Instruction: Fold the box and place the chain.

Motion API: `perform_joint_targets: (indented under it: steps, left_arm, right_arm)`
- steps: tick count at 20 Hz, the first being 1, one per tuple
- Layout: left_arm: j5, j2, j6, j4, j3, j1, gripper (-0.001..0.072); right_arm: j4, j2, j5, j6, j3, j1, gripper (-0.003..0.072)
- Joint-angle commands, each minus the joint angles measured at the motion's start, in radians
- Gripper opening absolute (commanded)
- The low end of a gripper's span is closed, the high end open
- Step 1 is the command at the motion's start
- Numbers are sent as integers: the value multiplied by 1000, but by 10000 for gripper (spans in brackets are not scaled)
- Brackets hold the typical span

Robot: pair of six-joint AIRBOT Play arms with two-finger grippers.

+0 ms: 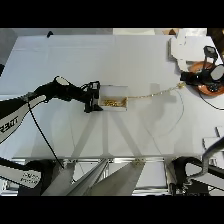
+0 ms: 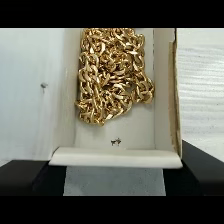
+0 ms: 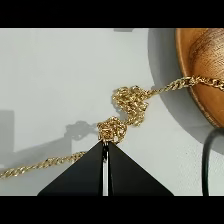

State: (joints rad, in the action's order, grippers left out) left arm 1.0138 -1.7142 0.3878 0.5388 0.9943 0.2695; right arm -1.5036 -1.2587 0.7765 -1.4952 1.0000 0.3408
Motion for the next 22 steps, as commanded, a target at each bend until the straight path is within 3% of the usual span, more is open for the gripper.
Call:
perform_joint_targets:
  steps: [1,5,9,16,22]
  left_arm:
    - [0,0,0,0,0,0,337]
    - [0,0,0,0,0,0,337]
    - [0,0,0,0,0,0,337]
    - [0,0,0,0,0,0,337]
    - [0,0,0,0,0,0,337]
  right_arm:
    - [-1,134,122,126,1,-57,14]
    - [0,248,190,137,1,-207,14]
    - [16,268,255,101,1,-381,14]
    - [19,255,112,-1,1,-705,14]
    - [30,150,-8,-1,2,-857,14]
